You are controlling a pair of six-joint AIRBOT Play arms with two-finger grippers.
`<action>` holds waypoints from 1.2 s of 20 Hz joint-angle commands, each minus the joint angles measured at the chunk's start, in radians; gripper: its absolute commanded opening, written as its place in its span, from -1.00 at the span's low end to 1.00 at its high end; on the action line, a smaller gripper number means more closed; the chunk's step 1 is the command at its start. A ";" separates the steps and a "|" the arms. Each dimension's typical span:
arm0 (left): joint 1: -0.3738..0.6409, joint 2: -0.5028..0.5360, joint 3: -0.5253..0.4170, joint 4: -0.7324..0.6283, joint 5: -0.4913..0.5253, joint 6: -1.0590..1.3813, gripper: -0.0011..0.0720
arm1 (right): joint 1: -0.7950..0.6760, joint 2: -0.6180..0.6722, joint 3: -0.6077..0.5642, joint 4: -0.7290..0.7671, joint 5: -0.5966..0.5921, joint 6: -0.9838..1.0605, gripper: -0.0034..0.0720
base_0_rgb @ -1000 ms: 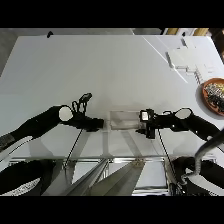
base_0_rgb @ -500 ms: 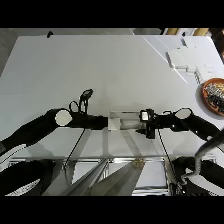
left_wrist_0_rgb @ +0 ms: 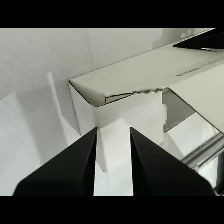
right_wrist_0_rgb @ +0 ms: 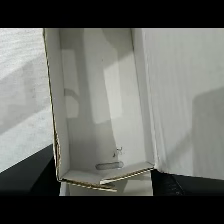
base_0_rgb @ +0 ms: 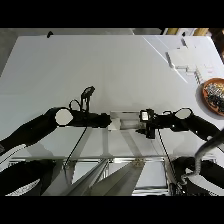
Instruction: Fold the box and place the chain.
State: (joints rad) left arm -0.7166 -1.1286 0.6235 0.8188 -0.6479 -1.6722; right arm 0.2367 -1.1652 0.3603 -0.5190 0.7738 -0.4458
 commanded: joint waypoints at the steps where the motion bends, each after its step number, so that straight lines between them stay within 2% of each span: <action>1: -0.016 -0.016 0.002 0.005 -0.001 0.008 -0.19 | 0.000 0.001 0.000 0.000 0.000 0.000 0.15; 6: -0.050 -0.110 0.110 0.098 -0.087 -0.027 -0.19 | 0.000 0.001 0.000 0.000 0.000 0.000 0.15; 11: -0.097 -0.186 0.188 0.158 -0.124 -0.116 -0.20 | 0.000 0.001 0.000 0.000 0.000 0.000 0.15; 15: -0.126 -0.256 0.283 0.281 -0.214 -0.246 -0.20 | 0.000 0.001 0.000 0.000 0.000 0.000 0.15; 20: -0.127 -0.266 0.297 0.385 -0.263 -0.410 -0.20 | 0.000 0.001 0.000 0.000 0.000 0.000 0.15; 22: -0.126 -0.269 0.330 0.410 -0.335 -0.432 -0.21 | 0.000 0.001 0.000 0.000 0.000 0.000 0.15; 24: -0.126 -0.288 0.401 0.470 -0.419 -0.488 -0.21 | 0.000 0.001 0.000 0.000 0.000 0.000 0.15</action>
State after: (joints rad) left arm -0.8429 -1.4025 0.9619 1.2030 -0.9463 -2.0758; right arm 0.2363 -1.1652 0.3603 -0.5190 0.7723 -0.4469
